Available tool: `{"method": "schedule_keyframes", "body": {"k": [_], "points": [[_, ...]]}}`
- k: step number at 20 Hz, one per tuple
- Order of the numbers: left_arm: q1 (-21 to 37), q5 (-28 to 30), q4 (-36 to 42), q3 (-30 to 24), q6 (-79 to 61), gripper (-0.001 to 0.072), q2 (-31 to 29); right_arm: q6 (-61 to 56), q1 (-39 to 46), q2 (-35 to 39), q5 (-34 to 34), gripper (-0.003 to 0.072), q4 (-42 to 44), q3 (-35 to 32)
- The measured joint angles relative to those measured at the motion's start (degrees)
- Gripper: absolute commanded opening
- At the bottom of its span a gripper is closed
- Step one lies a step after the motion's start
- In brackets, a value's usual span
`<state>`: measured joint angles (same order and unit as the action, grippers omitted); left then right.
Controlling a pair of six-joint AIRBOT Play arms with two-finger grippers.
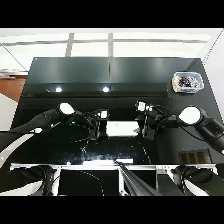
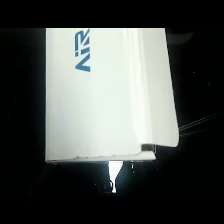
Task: Fold the box and place the chain.
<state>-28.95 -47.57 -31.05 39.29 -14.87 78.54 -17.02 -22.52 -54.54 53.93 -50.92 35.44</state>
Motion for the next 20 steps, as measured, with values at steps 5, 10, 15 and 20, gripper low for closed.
{"method": "schedule_keyframes", "body": {"k": [5,10,15,20], "points": [[-0.02,0.00,0.00,0.00,-0.07,0.0555,0.00,0.90,-1.70,0.00,-0.63,0.0333,0.02,-0.22],[0.00,0.02,0.00,0.00,-0.02,0.0555,0.00,1.11,-2.40,0.00,-1.44,0.0305,0.94,-0.22],[0.00,0.00,-0.02,0.00,-0.07,0.0555,0.00,1.20,-2.56,0.00,-1.64,0.0304,1.22,-0.17],[0.00,0.00,-0.02,0.00,-0.09,0.0555,0.00,1.01,-2.56,0.00,-1.84,0.0304,1.31,-0.17]]}}
